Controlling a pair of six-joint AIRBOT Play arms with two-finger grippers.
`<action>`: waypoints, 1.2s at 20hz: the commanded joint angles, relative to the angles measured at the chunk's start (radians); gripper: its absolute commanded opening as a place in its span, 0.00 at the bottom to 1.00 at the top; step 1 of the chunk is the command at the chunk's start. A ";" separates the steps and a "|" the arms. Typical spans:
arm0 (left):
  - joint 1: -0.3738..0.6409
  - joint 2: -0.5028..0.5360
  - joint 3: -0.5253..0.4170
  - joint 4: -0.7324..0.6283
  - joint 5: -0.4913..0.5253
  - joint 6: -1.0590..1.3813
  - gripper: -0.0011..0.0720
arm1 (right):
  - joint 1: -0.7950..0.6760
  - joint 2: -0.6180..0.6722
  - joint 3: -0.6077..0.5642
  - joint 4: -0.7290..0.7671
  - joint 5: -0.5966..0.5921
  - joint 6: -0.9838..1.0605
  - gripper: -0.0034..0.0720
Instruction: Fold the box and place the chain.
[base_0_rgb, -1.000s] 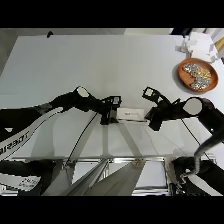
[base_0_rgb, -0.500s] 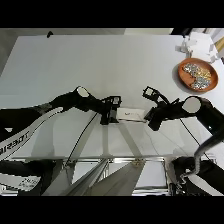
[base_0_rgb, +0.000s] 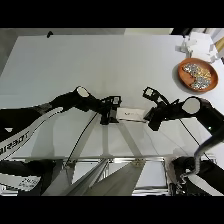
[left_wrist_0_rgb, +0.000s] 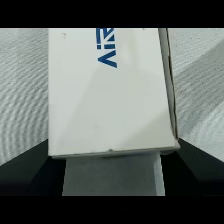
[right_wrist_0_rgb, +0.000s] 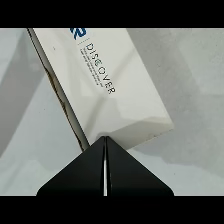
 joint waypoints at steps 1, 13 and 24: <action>0.000 0.000 0.000 0.000 -0.001 0.000 0.30 | 0.000 0.000 0.002 0.025 -0.007 0.000 0.06; 0.000 0.000 0.000 0.000 -0.001 0.000 0.30 | 0.000 0.040 0.040 0.068 -0.006 0.000 0.06; 0.000 0.000 0.000 0.000 -0.001 0.000 0.30 | -0.021 0.040 0.164 -0.253 -0.078 0.439 0.06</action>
